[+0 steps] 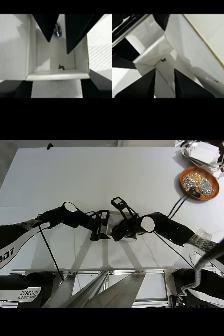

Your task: Fold the box and place the chain.

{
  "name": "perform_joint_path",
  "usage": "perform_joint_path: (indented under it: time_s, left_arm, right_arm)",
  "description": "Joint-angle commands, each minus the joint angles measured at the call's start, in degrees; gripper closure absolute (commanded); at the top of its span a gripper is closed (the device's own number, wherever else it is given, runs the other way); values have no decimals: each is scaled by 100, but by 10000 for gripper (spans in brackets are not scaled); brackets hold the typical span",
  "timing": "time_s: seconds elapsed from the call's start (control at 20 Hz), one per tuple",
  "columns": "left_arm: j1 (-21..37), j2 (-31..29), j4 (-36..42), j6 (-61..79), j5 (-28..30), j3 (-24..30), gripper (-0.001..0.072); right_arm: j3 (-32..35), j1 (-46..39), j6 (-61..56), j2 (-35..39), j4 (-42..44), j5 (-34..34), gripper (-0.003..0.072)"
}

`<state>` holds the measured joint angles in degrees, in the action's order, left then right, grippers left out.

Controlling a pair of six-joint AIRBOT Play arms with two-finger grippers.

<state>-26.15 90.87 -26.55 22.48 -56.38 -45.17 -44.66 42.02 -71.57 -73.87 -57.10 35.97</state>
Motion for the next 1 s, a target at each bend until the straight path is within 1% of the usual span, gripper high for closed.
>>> perform_joint_path:
  time_s: [0.0,0.1,0.15,0.25,0.35,0.45,0.55,0.7,0.75,0.8,0.95]
  left_arm:
    - [0,0,-2,4,2,-7,366]
    - [0,0,-2,2,2,-7,366]
    - [0,0,-2,2,2,-7,366]
    - [0,0,-2,2,2,-7,366]
    - [-2,0,-2,2,0,-7,366]
    - [0,0,-2,2,0,-7,366]
    - [0,2,-2,4,2,-7,366]
    - [0,0,-2,2,0,-7,366]
    - [0,0,-2,2,0,-7,366]
    - [0,0,-2,2,0,-7,366]
    - [-2,0,-2,2,0,-7,366]
  right_arm:
    - [-15,4,-15,105,-9,101,404]
    - [-26,-13,-15,337,-87,269,404]
    - [-46,-13,-22,483,-275,442,404]
    - [-83,-13,-201,859,-817,894,405]
    - [-96,-76,-546,1285,-1576,1436,405]
    - [-96,-483,-664,1631,-2074,2055,405]
    - [-96,-1134,-715,1840,-2400,2503,405]
    - [-92,-2157,-852,1827,-2693,2826,405]
    - [-92,-2483,-905,1773,-2741,2844,393]
    - [-92,-2776,-918,1670,-2800,2874,335]
    - [-90,-3296,-968,1231,-2922,2879,327]
